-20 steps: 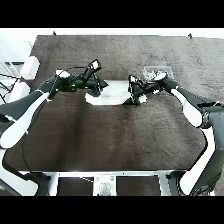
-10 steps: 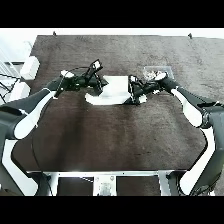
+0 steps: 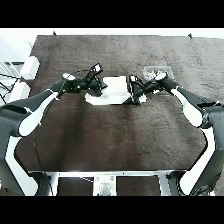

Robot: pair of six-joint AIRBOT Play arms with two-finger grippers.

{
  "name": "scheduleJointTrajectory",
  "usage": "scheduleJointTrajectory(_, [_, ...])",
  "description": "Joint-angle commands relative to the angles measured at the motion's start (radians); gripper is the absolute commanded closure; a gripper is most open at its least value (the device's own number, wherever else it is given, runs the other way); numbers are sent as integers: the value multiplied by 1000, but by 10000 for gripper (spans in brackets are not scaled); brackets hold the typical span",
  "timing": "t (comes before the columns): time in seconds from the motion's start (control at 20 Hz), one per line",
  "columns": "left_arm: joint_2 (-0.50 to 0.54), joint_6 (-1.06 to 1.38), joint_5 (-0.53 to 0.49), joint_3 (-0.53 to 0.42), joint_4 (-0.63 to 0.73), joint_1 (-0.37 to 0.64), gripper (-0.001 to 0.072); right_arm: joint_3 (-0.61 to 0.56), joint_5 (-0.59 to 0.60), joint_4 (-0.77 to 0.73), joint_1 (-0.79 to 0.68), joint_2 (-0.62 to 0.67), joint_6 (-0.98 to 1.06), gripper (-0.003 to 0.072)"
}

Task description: Fold the box and place the chain.

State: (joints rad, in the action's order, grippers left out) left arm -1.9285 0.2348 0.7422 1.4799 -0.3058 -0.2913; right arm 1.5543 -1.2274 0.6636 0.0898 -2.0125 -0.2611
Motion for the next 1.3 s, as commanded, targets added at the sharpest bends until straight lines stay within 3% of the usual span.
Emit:
scheduleJointTrajectory(0.0, [-4, 1, 2, 1, -5, 0, 691, 0, 0, 2, 1, -1, -2, 192])
scheduleJointTrajectory(0.3, [7, -3, 19, 54, -35, 13, 689, 0, 0, 2, 1, -1, -2, 192])
scheduleJointTrajectory(0.65, [79, -156, 418, 192, -249, 117, 686, 0, 0, 2, 1, -1, -2, 192])
scheduleJointTrajectory(0.7, [88, -155, 457, 193, -267, 120, 506, 0, 0, 2, 1, -1, -2, 192])
scheduleJointTrajectory(0.75, [97, -157, 480, 192, -309, 120, 180, 0, 0, 2, 1, -1, -2, 192])
scheduleJointTrajectory(0.8, [98, -160, 501, 192, -341, 117, 79, 0, 0, 2, 1, -1, -2, 192])
scheduleJointTrajectory(1.05, [85, -207, 522, 185, -501, 72, 77, 0, 0, 2, 1, -1, -2, 192])
scheduleJointTrajectory(1.25, [71, -237, 452, 153, -557, 19, 77, 0, 0, 2, 1, -1, -2, 192])
